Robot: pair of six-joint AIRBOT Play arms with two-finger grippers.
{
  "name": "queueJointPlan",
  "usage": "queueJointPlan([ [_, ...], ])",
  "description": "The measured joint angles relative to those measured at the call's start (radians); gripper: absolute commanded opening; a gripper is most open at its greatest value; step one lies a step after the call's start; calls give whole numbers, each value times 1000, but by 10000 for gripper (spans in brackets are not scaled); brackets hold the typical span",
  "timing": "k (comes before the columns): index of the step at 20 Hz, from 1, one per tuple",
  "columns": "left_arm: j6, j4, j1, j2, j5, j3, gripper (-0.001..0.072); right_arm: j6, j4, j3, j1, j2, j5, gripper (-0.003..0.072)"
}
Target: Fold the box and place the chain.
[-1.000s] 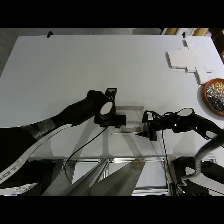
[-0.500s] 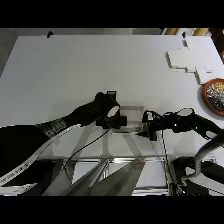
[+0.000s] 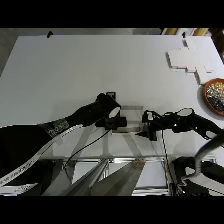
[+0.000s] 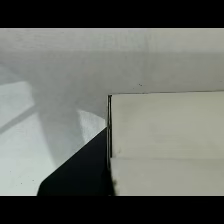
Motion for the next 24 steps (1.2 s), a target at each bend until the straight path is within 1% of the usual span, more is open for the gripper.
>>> queueJointPlan([
  [1, -1, 1, 0, 0, -3, 0, 6, 0, 0, 0, 0, 0, 0, 337],
  [2, -2, 1, -1, 0, -8, 0, 43, -1, 0, 0, 0, 0, 0, 337],
  [3, -2, 1, -1, -1, -14, 0, 177, -2, 0, 0, 0, 0, 0, 337],
  [4, 0, 3, 0, -1, -28, 1, 226, -2, 0, 0, 0, 0, 1, 337],
  [6, 13, -1, 3, -2, -42, 7, 223, 0, 0, 0, 0, 0, 0, 337],
  [7, 18, -8, 6, -2, -49, 12, 210, 0, 0, 0, 0, 0, 0, 337],
  [10, 28, -14, 14, -4, -77, 45, 203, 0, 0, 0, 0, 0, 0, 337],
  [12, 35, -16, 19, -10, -98, 64, 130, 0, 0, 0, 0, 0, 1, 337],
  [18, 58, -37, 15, -55, -130, 84, 130, 0, -1, 0, 0, 0, 1, 337],
  [19, 61, -37, 13, -61, -132, 84, 108, 0, -1, 0, 0, 0, 1, 337],
  [20, 61, -41, 12, -65, -133, 85, 15, 0, -1, 0, 0, 0, 1, 337],
  [24, 60, -44, 9, -71, -134, 87, 7, 0, -1, 0, 0, 0, 1, 337],
])
